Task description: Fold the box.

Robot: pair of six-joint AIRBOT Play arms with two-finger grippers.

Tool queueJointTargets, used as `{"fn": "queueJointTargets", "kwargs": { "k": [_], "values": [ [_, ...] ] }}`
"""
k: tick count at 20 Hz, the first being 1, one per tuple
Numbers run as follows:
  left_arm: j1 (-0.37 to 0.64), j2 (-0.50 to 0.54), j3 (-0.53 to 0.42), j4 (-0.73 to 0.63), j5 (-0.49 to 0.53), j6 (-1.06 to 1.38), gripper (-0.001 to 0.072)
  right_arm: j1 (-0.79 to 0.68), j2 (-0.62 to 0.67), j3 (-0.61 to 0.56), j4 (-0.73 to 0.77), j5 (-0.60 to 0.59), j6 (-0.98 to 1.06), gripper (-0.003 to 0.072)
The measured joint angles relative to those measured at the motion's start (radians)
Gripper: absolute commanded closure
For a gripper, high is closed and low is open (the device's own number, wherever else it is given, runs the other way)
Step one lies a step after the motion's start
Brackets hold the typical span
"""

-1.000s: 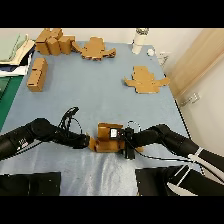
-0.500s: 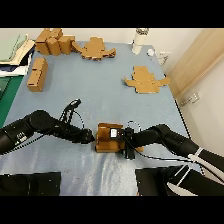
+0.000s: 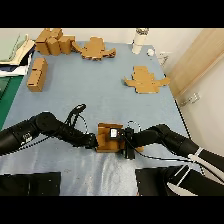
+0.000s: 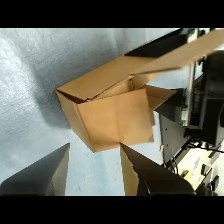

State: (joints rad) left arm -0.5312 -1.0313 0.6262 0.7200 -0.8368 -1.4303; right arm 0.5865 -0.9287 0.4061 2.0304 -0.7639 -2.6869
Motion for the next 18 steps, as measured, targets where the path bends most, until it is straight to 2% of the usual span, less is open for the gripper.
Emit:
{"fn": "queueJointTargets", "kwargs": {
  "k": [5,11,18],
  "values": [
    [-0.004,-0.027,0.000,-0.006,0.066,0.000,0.0221,0.000,0.000,0.000,0.000,0.000,0.000,0.0178],
    [-0.016,-0.034,0.003,0.015,0.096,-0.052,0.0222,0.000,0.000,0.000,0.000,0.000,0.000,0.0177],
    [-0.159,-0.038,0.058,0.304,0.111,-0.382,0.0222,0.000,0.000,0.000,0.000,0.000,0.000,0.0177]
  ]
}}
